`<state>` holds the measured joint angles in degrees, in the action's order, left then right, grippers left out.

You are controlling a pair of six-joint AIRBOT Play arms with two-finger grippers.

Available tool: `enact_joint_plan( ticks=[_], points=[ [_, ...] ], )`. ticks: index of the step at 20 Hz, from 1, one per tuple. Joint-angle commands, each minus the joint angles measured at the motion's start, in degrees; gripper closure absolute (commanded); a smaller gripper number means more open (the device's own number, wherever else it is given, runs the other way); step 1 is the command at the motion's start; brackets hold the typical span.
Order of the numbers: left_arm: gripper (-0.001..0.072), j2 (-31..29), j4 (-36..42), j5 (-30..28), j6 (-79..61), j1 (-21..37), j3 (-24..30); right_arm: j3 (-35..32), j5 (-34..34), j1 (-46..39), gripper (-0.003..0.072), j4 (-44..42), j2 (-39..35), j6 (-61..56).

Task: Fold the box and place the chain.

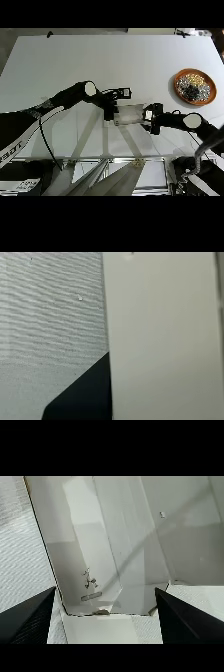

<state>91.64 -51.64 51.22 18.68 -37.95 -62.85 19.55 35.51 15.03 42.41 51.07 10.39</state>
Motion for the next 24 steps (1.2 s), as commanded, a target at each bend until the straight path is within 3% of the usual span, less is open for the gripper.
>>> enact_joint_plan(
  ticks=[1, 14, 24],
  points=[
    [0.0699, 0.0, 0.0, 0.0, 0.0, 0.0, 0.0, 0.8, 1.9, -1.8, -0.0016, -1.3, 0.3, 1.7],
    [0.0699, 0.0, 0.0, 0.0, 0.0, 0.0, 0.0, 5.7, 5.7, -3.1, -0.0015, -2.8, 7.1, 3.5],
    [0.0699, 0.0, 0.0, 0.0, 0.0, 0.0, 0.0, 8.1, 9.6, -6.9, -0.0015, -2.3, 7.9, 3.9]
  ],
)
